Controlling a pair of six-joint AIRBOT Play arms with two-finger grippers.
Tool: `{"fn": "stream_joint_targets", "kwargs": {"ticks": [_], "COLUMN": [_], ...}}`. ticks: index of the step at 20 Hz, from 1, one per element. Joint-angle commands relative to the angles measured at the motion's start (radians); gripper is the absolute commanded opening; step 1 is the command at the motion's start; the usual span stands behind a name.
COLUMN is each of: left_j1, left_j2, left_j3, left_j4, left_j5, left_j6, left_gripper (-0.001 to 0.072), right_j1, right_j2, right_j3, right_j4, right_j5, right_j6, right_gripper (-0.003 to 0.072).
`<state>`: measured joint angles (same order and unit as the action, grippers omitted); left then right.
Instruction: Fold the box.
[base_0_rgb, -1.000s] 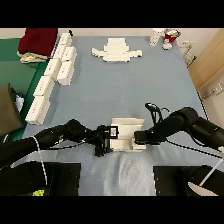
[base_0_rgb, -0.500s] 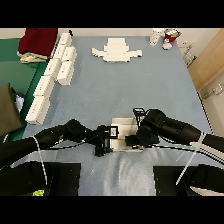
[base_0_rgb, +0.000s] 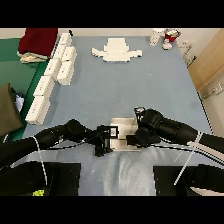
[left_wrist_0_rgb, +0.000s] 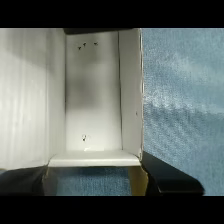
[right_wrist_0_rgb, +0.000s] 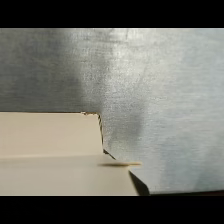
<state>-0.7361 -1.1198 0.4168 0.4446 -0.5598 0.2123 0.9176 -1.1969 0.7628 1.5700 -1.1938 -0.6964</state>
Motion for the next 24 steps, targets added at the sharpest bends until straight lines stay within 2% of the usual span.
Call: {"fn": "stream_joint_targets", "kwargs": {"ticks": [1, 2, 3, 4, 6, 11, 12, 13, 14, 15, 16, 18, 20, 22, 24], "left_j1": [0.0, 0.0, 0.0, 0.0, 0.0, 0.0, 0.0, 0.0, 0.0, 0.0, 0.0, 0.0, 0.0, 0.0, 0.0], "left_j2": [0.0, 0.0, 0.0, 0.0, 0.0, 0.0, 0.0, 0.0, 0.0, 0.0, 0.0, 0.0, 0.0, 0.0, 0.0], "left_j3": [0.001, 0.001, 0.001, 0.001, 0.001, 0.001, 0.001, 0.001, 0.001, 0.001, 0.001, 0.001, 0.001, 0.001, 0.001], "left_j4": [0.001, 0.001, 0.001, 0.001, 0.001, 0.001, 0.001, 0.001, 0.001, 0.001, 0.001, 0.001, 0.001, 0.001, 0.001], "left_j5": [0.001, 0.001, 0.001, 0.001, 0.0, 0.0, 0.0, 0.0, 0.001, 0.001, 0.0, 0.0, 0.0, 0.001, 0.0], "left_j6": [0.001, 0.001, 0.001, 0.001, 0.001, 0.001, 0.001, 0.001, 0.001, 0.001, 0.001, 0.001, 0.001, 0.001, 0.001], "left_gripper": [0.0454, 0.0454, 0.0454, 0.0454, 0.0454, 0.0454, 0.0453, 0.0454, 0.0454, 0.0454, 0.0454, 0.0454, 0.0454, 0.0454, 0.0454], "right_j1": [0.001, 0.001, 0.001, 0.001, 0.0, -0.002, -0.002, -0.005, -0.021, -0.045, -0.085, -0.214, -0.384, -0.576, -0.744], "right_j2": [0.002, 0.003, 0.003, 0.003, 0.011, 0.104, 0.134, 0.167, 0.193, 0.208, 0.217, 0.217, 0.212, 0.185, 0.135], "right_j3": [0.006, 0.016, 0.03, 0.046, 0.083, 0.187, 0.193, 0.192, 0.19, 0.187, 0.179, 0.144, 0.09, 0.045, 0.015], "right_j4": [-0.002, -0.002, -0.002, -0.012, -0.034, -0.058, -0.081, -0.111, -0.149, -0.185, -0.206, -0.177, -0.064, 0.132, 0.402], "right_j5": [0.0, -0.027, -0.076, -0.122, -0.196, -0.245, -0.248, -0.264, -0.291, -0.322, -0.337, -0.308, -0.189, -0.072, 0.001], "right_j6": [0.012, 0.013, 0.016, 0.016, 0.01, -0.047, -0.049, -0.049, -0.056, -0.076, -0.112, -0.217, -0.351, -0.521, -0.73], "right_gripper": [0.0064, 0.0258, 0.0418, 0.0463, 0.0463, 0.0462, 0.0447, 0.0392, 0.0255, 0.0073, 0.0004, 0.0003, 0.0003, 0.0003, 0.0003]}}
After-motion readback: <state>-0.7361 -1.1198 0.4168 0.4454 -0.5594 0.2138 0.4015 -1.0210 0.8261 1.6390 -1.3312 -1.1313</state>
